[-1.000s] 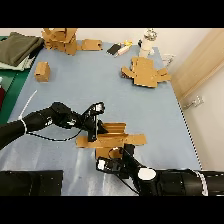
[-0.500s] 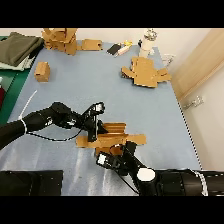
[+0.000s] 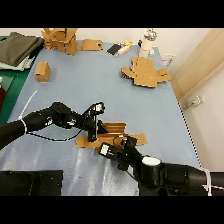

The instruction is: Fold the box.

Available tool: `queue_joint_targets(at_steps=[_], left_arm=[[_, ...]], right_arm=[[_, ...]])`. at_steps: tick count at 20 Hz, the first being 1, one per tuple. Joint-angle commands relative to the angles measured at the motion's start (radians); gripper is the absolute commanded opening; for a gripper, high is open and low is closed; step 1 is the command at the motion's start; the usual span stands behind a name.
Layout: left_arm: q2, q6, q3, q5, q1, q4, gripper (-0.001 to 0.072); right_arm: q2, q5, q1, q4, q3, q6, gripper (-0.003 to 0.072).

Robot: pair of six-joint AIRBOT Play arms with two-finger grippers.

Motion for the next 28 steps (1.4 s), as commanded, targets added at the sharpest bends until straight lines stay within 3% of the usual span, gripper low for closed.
queue_joint_targets(at_steps=[1,5,12,21,28], left_arm=[[0.0,0.0,0.0,0.0,0.0,0.0,0.0012],[0.0,0.0,0.0,0.0,0.0,0.0,0.0012],[0.0,0.0,0.0,0.0,0.0,0.0,0.0012],[0.0,0.0,0.0,0.0,0.0,0.0,0.0012],[0.0,0.0,0.0,0.0,0.0,0.0,0.0013]], right_arm=[[0.067,0.085,-0.138,0.237,-0.008,-0.298,0.0459],[0.193,0.23,-0.296,0.467,-0.093,-0.584,0.0459],[0.258,0.259,-0.468,0.712,-0.104,-0.965,0.0459],[0.268,0.264,-0.604,0.748,-0.104,-0.996,0.0459],[0.268,0.248,-0.7,0.853,-0.104,-1.196,0.0458]])
